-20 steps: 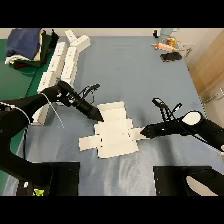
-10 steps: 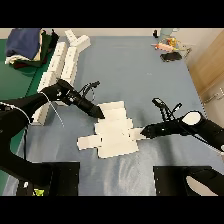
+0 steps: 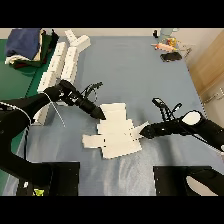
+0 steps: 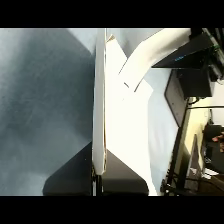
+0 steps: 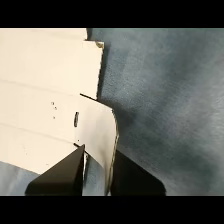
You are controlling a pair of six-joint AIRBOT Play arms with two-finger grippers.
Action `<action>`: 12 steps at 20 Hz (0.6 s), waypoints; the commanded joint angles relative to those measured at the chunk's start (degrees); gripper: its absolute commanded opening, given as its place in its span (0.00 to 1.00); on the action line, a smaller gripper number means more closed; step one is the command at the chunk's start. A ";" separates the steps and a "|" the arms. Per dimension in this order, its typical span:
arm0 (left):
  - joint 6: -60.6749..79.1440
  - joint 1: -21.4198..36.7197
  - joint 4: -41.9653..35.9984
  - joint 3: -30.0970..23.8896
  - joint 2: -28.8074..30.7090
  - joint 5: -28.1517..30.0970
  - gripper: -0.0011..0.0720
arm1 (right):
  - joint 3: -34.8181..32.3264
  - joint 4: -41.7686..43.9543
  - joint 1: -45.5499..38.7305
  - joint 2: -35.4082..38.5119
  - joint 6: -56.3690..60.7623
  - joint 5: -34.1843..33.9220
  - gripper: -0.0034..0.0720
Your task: Fold the box.
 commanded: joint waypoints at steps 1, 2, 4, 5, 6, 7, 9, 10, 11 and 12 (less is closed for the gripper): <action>6.80 -0.57 -0.09 0.04 0.96 0.59 0.03 | 1.18 -1.70 -0.96 0.04 3.76 -2.14 0.35; 8.59 -0.85 -0.04 0.04 1.99 1.09 0.03 | 2.32 -3.78 -1.55 0.04 6.62 -2.14 0.35; 10.73 -2.36 0.00 0.04 5.35 3.52 0.03 | 5.46 -9.42 -2.64 0.42 12.55 -2.05 0.35; 11.76 -3.34 0.13 0.02 7.28 5.05 0.03 | 7.30 -12.61 -3.28 0.79 15.61 -2.08 0.35; 12.90 -4.42 0.20 -0.02 9.35 6.95 0.03 | 9.29 -15.82 -3.96 1.14 18.69 -2.03 0.38; 13.55 -5.62 0.28 -0.13 11.58 9.27 0.03 | 11.08 -18.12 -4.72 1.49 21.79 -2.05 0.52; 16.87 -7.93 0.39 -1.81 16.22 13.86 0.03 | 14.47 -20.50 -5.88 2.08 26.45 -2.05 0.60; 19.06 -9.22 0.39 -3.74 18.62 17.16 0.03 | 15.61 -20.44 -6.14 2.27 26.58 -2.12 0.60; 20.81 -10.54 0.35 -6.08 20.90 21.33 0.03 | 16.50 -20.37 -6.12 2.29 26.58 -2.14 0.60; 22.97 -12.17 0.35 -9.14 23.43 27.17 0.03 | 16.87 -20.09 -6.10 2.29 26.60 -2.19 0.60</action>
